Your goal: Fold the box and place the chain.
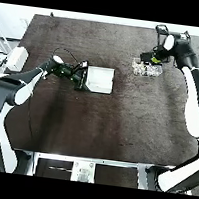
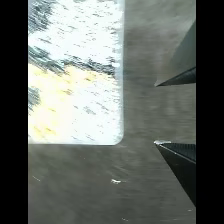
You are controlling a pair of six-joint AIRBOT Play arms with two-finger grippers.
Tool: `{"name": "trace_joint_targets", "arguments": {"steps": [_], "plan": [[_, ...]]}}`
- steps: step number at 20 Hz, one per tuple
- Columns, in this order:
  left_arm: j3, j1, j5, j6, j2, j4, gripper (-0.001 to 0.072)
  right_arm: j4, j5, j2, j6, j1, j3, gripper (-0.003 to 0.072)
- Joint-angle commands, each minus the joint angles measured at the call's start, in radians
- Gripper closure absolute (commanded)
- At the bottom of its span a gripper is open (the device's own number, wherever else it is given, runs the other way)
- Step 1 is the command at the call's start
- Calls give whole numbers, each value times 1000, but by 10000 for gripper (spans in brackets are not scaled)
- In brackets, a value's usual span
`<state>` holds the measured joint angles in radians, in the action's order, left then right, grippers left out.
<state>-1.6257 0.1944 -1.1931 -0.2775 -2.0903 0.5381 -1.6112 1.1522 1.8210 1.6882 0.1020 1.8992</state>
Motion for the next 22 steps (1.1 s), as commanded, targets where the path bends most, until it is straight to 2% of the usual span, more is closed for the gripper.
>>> {"name": "trace_joint_targets", "arguments": {"steps": [1, 3, 10, 12, 14, 16, 17, 22], "plan": [[0, 0, 0, 0, 1, 0, 238, 216, -120, 78, -133, -93, 0, 281], [0, 0, 0, 0, 1, 0, 238, 218, -137, 121, -139, -99, 0, 320], [0, 0, 0, 0, 1, 0, 238, 320, -176, 203, -183, -99, 0, 321], [0, 0, 0, 0, 1, 0, 238, 322, -178, 210, -183, -97, 0, 392], [0, 0, 0, 0, 1, 0, 238, 321, -175, 214, -183, -97, 0, 399], [0, 0, 0, 0, 1, 0, 238, 320, -175, 214, -183, -97, 5, 599], [0, 0, 0, 0, 1, 0, 238, 321, -174, 212, -182, -97, 10, 673], [0, 0, 0, 0, 1, 0, 238, 317, -164, 169, -183, -98, 16, 674]]}}
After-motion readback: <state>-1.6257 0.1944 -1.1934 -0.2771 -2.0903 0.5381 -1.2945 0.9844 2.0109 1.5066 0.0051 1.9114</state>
